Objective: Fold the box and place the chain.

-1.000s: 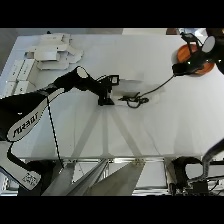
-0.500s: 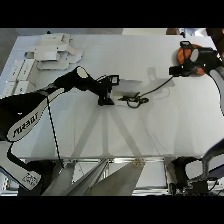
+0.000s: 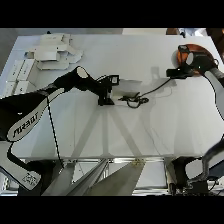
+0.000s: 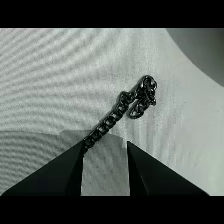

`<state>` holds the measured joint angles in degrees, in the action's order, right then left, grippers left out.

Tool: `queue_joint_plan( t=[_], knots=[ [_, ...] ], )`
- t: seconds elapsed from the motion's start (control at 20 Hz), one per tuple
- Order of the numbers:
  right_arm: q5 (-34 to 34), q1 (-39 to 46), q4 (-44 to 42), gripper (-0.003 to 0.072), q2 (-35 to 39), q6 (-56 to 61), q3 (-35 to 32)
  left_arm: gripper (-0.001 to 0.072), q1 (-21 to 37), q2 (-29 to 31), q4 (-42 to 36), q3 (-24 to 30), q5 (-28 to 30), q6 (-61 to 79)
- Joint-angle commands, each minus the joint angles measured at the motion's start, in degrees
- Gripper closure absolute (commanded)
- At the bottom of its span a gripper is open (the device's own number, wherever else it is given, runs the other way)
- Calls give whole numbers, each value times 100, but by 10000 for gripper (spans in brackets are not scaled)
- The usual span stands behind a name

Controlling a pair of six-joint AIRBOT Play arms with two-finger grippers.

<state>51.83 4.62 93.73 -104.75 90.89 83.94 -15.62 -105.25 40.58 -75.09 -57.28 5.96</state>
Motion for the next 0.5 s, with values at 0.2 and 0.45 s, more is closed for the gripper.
queue_joint_plan(
  t=[0.2, 0.45],
  knots=[
    [39, -4, -247, 671, -166, 13, 2, 125, 4, 2, 2, -4, 2, 0],
    [483, -4, -203, 671, 151, -376, 4, 125, 4, 2, 2, -4, 2, -2]
  ],
)
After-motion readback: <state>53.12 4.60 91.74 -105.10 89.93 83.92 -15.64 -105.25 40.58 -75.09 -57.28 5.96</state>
